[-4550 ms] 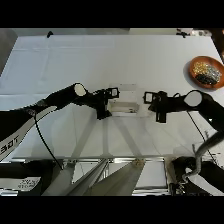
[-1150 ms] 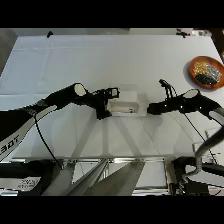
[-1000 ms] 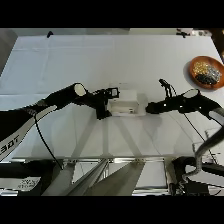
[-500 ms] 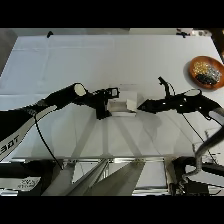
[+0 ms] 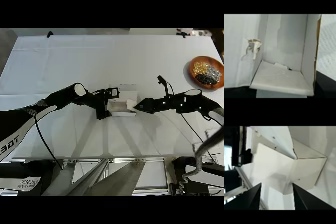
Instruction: Fold the box and place the chain.
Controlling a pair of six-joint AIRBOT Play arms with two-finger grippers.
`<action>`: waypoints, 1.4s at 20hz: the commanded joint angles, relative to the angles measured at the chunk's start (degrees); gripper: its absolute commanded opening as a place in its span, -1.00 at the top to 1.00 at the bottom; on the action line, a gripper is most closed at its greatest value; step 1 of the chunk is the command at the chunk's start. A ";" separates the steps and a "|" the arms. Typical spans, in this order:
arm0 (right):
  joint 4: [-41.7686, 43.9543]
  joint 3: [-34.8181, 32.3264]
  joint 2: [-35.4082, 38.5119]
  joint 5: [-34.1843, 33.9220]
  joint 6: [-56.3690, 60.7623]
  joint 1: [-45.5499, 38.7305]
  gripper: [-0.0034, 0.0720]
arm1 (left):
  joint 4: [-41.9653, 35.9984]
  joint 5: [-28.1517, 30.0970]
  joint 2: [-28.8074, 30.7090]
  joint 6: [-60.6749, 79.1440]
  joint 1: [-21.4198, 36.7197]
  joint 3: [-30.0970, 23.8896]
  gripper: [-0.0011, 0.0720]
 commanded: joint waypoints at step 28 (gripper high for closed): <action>-45.55 15.93 4.20 -15.32 50.40 23.17 -0.15 | -0.04 -0.22 0.04 0.00 0.00 -0.02 0.39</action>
